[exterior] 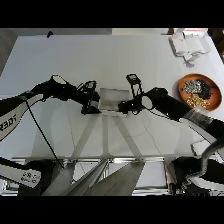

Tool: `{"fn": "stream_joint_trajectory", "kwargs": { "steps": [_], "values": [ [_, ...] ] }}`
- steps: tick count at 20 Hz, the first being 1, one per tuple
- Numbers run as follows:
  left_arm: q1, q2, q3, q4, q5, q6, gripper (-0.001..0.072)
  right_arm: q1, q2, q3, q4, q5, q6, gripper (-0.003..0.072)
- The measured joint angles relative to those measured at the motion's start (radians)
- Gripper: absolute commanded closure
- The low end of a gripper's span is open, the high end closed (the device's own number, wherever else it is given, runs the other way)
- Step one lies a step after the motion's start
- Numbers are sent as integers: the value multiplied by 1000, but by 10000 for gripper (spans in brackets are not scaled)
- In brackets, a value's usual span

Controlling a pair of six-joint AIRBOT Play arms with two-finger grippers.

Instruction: Fold the box and place the chain.

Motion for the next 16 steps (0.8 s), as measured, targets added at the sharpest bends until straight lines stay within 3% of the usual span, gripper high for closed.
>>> {"fn": "stream_joint_trajectory", "kwargs": {
  "steps": [7, 16],
  "values": [
    [-1, 0, 0, -6, 2, 1, 373, 39, -32, 18, -210, 108, 294, 233],
    [0, 0, 0, 2, -1, 0, 373, 43, -37, 87, -219, 77, 370, 201]
  ]
}}
